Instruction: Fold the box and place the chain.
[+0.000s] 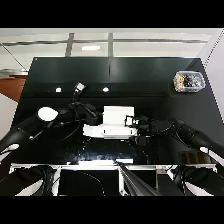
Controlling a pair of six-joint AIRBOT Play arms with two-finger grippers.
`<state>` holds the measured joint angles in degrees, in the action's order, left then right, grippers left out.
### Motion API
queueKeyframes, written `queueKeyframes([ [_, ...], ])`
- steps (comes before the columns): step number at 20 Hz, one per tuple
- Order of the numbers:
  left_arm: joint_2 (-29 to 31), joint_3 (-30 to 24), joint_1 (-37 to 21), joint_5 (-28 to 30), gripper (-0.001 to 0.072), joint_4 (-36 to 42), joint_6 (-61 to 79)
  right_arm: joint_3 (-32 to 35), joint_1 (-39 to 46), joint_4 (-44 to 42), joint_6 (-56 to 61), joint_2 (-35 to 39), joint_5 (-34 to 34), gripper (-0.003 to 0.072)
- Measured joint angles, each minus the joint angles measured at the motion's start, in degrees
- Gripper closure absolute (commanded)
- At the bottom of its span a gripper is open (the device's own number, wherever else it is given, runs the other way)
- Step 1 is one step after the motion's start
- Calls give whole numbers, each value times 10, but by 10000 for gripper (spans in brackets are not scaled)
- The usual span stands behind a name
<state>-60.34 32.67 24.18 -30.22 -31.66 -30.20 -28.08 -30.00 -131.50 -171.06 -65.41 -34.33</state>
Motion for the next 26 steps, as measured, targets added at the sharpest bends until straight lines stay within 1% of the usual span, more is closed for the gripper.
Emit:
queueKeyframes([
  [1, 12, 0, -15, -21, -7, -26, 0, 0, 0, 0, 0, 0, 0, 326],
  [3, 29, 1, -40, -81, -8, -81, 1, 0, 0, 0, 0, 0, 0, 326],
  [5, 37, -4, -50, -148, -7, -137, 29, 0, 0, 0, 0, 0, 0, 327],
  [6, 39, -9, -50, -169, -7, -155, 51, 0, 0, 0, 0, 0, 0, 327],
  [8, 40, -21, -44, -189, -7, -176, 108, 0, 0, 0, 0, 0, 0, 327],
  [11, 31, -33, -22, -180, -7, -180, 168, 0, 0, 0, 0, 0, 0, 326],
  [18, -14, -40, 38, -89, 10, -132, 207, 0, 0, 0, 0, 0, 0, 326],
  [21, -21, -41, 61, -70, 15, -120, 219, 0, 0, 0, 0, 0, 0, 326],
  [22, -23, -41, 69, -67, 120, -118, 225, 0, 0, 0, 0, 0, 0, 326],
  [23, -24, -41, 75, -63, 246, -116, 229, 0, 0, 0, 0, 0, 0, 326],
  [24, -26, -41, 81, -61, 313, -115, 234, 0, 0, 0, 0, 0, 0, 326],
  [26, -32, -41, 89, -51, 320, -113, 238, 0, 0, 0, 0, 0, 0, 327],
])
